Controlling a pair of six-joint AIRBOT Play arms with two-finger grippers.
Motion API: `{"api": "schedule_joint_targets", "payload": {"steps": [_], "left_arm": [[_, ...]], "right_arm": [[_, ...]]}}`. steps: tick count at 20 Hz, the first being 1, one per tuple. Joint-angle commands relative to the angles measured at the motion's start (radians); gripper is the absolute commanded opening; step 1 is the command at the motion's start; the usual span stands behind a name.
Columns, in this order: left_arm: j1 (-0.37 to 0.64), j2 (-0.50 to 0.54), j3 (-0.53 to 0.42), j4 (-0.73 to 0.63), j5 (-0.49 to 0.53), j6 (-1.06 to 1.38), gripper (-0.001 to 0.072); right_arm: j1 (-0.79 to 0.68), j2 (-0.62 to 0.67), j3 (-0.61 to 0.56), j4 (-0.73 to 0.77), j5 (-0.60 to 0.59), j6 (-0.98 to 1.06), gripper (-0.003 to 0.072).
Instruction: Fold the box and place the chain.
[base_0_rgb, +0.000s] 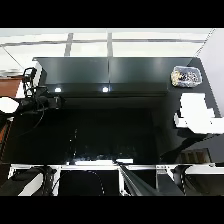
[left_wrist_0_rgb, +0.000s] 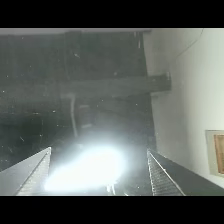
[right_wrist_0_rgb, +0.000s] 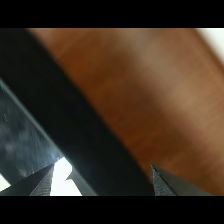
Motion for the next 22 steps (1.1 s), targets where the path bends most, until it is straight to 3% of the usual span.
{"api": "schedule_joint_targets", "payload": {"steps": [1, 5, 9, 11, 15, 18, 22], "left_arm": [[-0.001, -0.016, 0.0, -0.014, -0.01, -0.013, 0.0714], [-0.001, -0.017, 0.0, -0.024, -0.028, -0.012, 0.0713], [-0.001, -0.017, 0.0, -0.047, -0.099, -0.004, 0.0713], [-0.001, -0.017, 0.0, -0.046, -0.11, -0.005, 0.0713], [-0.001, -0.017, 0.0, -0.06, -0.113, -0.005, 0.0713], [-0.009, -0.02, -0.001, -0.136, -0.145, 0.001, 0.0707], [-0.059, -0.02, 0.0, -0.137, -0.126, 0.066, 0.0707]], "right_arm": [[-0.024, -0.083, 0.03, 0.118, 0.168, -0.166, 0.072], [-0.017, -0.084, 0.029, 0.119, 0.254, -0.2, 0.072], [-0.01, -0.075, 0.021, 0.085, 0.323, -0.2, 0.0285], [-0.006, -0.043, -0.003, 0.118, 0.323, -0.2, 0.0009], [0.032, 0.078, -0.132, 0.222, 0.279, -0.208, 0.0008], [0.082, 0.178, -0.238, 0.409, 0.277, -0.282, 0.0008], [0.168, 0.316, -0.369, 0.587, 0.265, -0.308, 0.0008]]}}
